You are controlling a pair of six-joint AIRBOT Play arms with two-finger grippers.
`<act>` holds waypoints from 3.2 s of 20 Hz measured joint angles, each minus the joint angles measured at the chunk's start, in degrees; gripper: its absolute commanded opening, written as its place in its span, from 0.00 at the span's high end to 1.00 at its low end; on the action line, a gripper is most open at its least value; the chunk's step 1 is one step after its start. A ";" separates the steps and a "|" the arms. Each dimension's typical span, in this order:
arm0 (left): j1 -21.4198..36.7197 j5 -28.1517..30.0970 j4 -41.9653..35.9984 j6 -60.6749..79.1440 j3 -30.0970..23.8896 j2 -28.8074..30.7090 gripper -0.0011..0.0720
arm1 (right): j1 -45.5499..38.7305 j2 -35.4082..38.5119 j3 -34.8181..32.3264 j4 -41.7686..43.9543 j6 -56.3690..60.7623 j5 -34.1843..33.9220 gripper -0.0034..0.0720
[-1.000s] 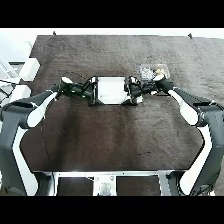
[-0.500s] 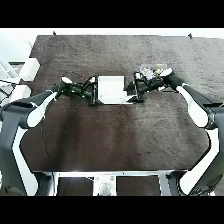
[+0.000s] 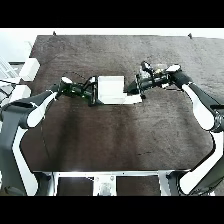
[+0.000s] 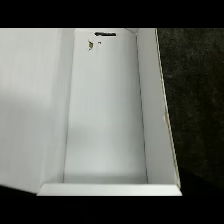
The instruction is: Fold the box and place the chain.
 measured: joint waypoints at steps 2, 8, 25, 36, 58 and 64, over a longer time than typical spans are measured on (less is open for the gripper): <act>0.00 0.00 0.00 0.00 0.00 0.00 0.26 | 1.20 0.02 -0.11 1.73 2.86 -3.87 0.94; 0.00 -0.02 0.00 0.00 0.00 0.00 0.26 | 3.82 0.09 -0.20 2.93 9.60 -17.88 0.94; 0.02 0.00 0.00 0.00 0.00 0.00 0.26 | 6.78 -2.56 -0.20 -9.05 16.76 -28.52 0.94; -0.02 0.22 0.02 0.07 0.00 0.00 0.26 | 5.18 9.29 -2.01 -11.41 11.93 -28.04 0.94; -0.02 0.61 -0.02 0.04 0.00 0.00 0.26 | 4.09 8.79 -13.53 -18.78 -0.35 -27.47 0.20; -0.02 0.61 -0.02 0.04 0.00 0.00 0.26 | 4.85 8.15 -13.53 -18.14 -1.14 -28.09 0.51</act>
